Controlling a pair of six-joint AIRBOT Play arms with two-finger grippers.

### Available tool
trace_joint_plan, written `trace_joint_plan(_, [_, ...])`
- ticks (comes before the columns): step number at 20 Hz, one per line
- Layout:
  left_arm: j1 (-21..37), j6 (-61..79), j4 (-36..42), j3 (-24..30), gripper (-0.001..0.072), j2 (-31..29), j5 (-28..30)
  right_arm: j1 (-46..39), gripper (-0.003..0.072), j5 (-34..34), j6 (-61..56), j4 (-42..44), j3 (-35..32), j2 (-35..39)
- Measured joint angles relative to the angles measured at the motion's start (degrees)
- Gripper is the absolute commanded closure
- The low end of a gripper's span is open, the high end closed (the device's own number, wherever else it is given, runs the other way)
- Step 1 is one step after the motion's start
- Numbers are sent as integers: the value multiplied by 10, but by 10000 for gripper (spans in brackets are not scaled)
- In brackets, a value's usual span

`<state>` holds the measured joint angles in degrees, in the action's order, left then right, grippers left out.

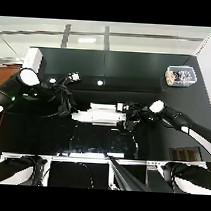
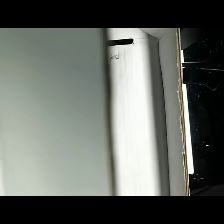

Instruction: Fold the box and place the chain.

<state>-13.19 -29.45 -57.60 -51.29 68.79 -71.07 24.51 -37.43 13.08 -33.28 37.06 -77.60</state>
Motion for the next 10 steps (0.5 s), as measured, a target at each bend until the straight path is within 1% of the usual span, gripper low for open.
trace_joint_plan(2, [1, -46, 40, 14, 686, -2, -50, 0, 394, 0, 0, 0, 0, 0])
trace_joint_plan(3, [-2, -52, 74, 24, 687, -2, -64, 0, 465, 0, 0, 0, 0, 0])
trace_joint_plan(4, [-8, -53, 117, 34, 686, -2, -66, 0, 584, 0, 0, 0, 0, 0])
trace_joint_plan(5, [-16, -47, 161, 42, 687, 0, -53, 0, 623, 0, 0, 0, 0, 0])
trace_joint_plan(6, [-25, -39, 198, 48, 687, 2, -25, 0, 623, 0, 0, 0, 0, 0])
trace_joint_plan(7, [-34, -32, 236, 53, 687, 5, 17, 0, 622, 0, 0, 0, 0, 0])
trace_joint_plan(9, [-51, -21, 282, 58, 687, 14, 112, 0, 622, 0, 0, 0, 0, 0])
trace_joint_plan(10, [-53, -20, 285, 58, 686, 15, 125, 0, 623, 0, 0, 0, 0, 0])
